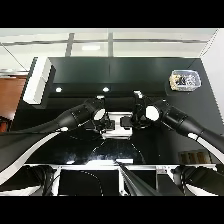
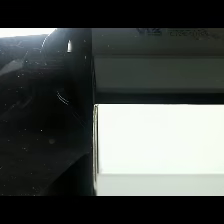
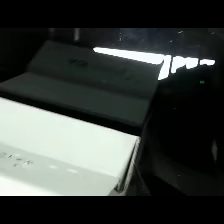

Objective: Fold the box and place the chain.

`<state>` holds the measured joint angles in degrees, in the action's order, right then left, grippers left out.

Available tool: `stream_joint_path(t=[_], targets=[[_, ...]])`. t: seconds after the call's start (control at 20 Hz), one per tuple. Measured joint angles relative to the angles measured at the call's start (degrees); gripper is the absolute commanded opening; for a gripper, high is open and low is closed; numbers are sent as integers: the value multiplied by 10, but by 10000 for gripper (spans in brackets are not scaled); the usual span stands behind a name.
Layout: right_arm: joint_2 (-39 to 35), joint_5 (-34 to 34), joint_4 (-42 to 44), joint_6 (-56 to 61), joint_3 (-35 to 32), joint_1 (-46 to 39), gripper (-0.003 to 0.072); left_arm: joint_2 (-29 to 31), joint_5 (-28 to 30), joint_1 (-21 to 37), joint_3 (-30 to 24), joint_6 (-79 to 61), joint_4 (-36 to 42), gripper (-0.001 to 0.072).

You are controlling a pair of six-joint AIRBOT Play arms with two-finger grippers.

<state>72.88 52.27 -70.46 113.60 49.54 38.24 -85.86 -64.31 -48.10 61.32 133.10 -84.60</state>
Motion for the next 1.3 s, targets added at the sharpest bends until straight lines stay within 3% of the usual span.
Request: stream_joint_path(t=[0.05,0.4,0.45,0.6,0.7,1.2,1.3], targets=[[2,0,-11,10,1,3,372,0,0,0,0,0,0,27],[27,21,-50,54,16,23,362,0,-2,0,0,0,0,27],[35,28,-59,60,24,28,306,0,-2,0,0,0,0,27],[57,53,-105,94,50,48,302,0,-1,0,0,1,0,27],[68,68,-127,116,62,56,231,0,1,0,0,1,0,27],[91,89,-143,170,74,63,231,0,-1,0,0,0,0,27],[94,89,-139,172,74,63,51,0,-1,0,0,0,0,27]])
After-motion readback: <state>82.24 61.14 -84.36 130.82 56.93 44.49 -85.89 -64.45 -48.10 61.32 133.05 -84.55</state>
